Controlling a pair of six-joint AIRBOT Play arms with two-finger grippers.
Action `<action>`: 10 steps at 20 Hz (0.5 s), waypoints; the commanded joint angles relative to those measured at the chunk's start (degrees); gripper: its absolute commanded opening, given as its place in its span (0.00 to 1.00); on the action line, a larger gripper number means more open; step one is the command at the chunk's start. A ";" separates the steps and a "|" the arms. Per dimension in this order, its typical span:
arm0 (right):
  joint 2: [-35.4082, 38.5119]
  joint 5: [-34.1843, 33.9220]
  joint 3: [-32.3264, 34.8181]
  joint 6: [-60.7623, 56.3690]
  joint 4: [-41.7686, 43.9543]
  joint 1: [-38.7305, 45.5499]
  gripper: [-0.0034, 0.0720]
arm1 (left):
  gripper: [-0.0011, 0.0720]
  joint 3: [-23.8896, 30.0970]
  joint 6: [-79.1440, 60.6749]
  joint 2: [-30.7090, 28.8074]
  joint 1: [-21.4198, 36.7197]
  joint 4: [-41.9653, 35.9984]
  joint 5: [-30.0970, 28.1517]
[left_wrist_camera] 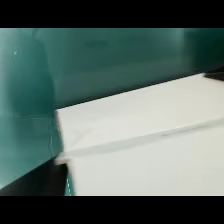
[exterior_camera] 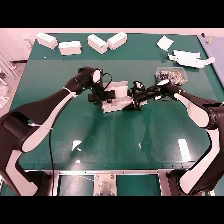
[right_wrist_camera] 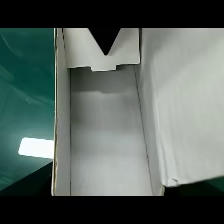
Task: Fold the box and place the chain.
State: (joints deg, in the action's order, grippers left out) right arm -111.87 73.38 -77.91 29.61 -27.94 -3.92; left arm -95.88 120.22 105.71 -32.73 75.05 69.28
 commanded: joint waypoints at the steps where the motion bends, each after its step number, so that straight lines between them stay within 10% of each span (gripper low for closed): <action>1: 0.02 0.00 -0.04 -0.02 -0.11 0.07 0.77 | 0.70 -0.68 0.94 -0.15 0.35 1.29 2.40; 10: 0.02 0.00 -0.04 -0.02 -0.11 0.07 0.77 | 0.70 -1.20 0.74 -0.02 0.35 2.56 3.56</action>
State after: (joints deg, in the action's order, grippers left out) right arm -111.87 73.43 -77.91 29.58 -27.83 -3.90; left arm -96.99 121.19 105.60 -32.45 76.23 73.12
